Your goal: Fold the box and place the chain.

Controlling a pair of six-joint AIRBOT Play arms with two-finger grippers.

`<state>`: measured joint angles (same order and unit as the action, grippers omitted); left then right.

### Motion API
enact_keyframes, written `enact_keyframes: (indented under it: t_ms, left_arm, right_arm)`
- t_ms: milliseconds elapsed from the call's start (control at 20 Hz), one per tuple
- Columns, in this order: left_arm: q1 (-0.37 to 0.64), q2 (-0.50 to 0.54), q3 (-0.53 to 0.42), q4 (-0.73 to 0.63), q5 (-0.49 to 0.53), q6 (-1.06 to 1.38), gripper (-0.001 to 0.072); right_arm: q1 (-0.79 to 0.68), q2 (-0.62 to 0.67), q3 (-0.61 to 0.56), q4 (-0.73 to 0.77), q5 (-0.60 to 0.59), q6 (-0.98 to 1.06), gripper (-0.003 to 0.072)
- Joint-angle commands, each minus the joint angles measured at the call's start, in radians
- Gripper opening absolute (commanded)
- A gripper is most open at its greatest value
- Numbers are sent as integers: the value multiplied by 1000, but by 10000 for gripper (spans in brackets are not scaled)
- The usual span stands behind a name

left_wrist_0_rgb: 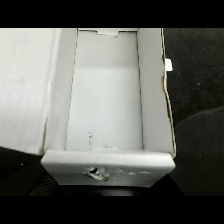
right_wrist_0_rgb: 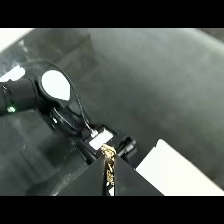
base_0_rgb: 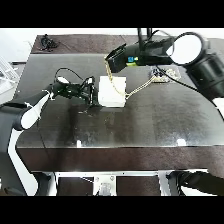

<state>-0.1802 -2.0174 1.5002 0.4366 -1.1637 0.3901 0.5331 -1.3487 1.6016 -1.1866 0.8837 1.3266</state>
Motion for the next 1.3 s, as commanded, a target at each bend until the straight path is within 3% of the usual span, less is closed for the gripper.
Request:
enact_keyframes:
  t_ms: [0,550,600,650,700,1000,1100,1250]
  left_arm:
    - [0,0,0,0,0,0,593]
    - [0,0,0,0,0,0,593]
    - [0,0,0,0,0,0,593]
    - [0,0,0,0,0,0,593]
    - [0,0,0,0,0,0,594]
    - [0,0,0,0,0,0,593]
    - [0,0,0,0,0,0,593]
    - [0,0,0,0,0,0,593]
  right_arm:
    - [1,-67,-16,9,-1,0,8]
    - [-32,-309,-196,-14,-75,-4,19]
    - [-45,-307,-195,-17,-75,-3,193]
    - [-56,-295,-190,-18,-74,-4,434]
    - [-68,-273,-183,-22,-72,-3,498]
    - [-214,-72,-203,-134,-73,77,500]
    - [-306,-62,-228,-168,-77,122,500]
    - [-448,-69,-316,-166,-184,188,507]
